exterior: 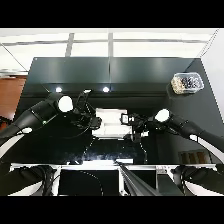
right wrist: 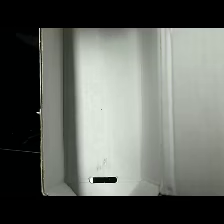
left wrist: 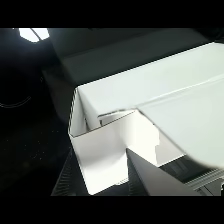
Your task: Fold the box and place the chain.
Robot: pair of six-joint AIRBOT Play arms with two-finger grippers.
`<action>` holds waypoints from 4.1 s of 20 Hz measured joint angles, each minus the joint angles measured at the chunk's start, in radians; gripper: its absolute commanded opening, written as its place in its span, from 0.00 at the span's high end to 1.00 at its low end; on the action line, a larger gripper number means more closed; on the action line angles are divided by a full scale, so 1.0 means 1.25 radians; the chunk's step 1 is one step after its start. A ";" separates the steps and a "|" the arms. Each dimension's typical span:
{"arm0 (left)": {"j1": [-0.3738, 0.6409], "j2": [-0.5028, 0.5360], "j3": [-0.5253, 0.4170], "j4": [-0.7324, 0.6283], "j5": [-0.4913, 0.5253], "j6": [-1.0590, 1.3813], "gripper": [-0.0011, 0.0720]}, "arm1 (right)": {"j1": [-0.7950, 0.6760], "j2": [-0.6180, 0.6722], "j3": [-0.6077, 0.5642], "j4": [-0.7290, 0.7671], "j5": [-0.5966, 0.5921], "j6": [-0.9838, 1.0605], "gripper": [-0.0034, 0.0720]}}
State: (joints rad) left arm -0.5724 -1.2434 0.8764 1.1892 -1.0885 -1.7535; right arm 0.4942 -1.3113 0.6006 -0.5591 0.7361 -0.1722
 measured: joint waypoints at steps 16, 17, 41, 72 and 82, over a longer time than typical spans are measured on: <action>-0.021 -0.030 0.002 -0.024 0.028 -0.061 0.26 | 0.000 0.000 0.000 0.000 0.000 0.000 0.33; -0.023 -0.030 0.002 -0.028 0.030 -0.063 0.36 | 0.000 0.000 0.000 0.001 0.000 0.000 0.33; -0.174 -0.076 0.028 0.180 0.061 -0.325 0.53 | 0.000 0.000 0.000 0.001 -0.001 0.000 0.33; -0.190 -0.156 0.095 0.232 -0.015 -0.453 0.84 | 0.000 0.000 0.000 0.001 -0.001 0.000 0.33; -0.190 -0.156 0.119 0.225 -0.012 -0.442 0.38 | 0.000 0.000 0.000 0.001 -0.002 0.000 0.33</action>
State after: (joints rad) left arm -0.8097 -1.4384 1.0252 1.4704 -1.1034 -2.3062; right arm 0.4942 -1.3109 0.6006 -0.5583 0.7338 -0.1726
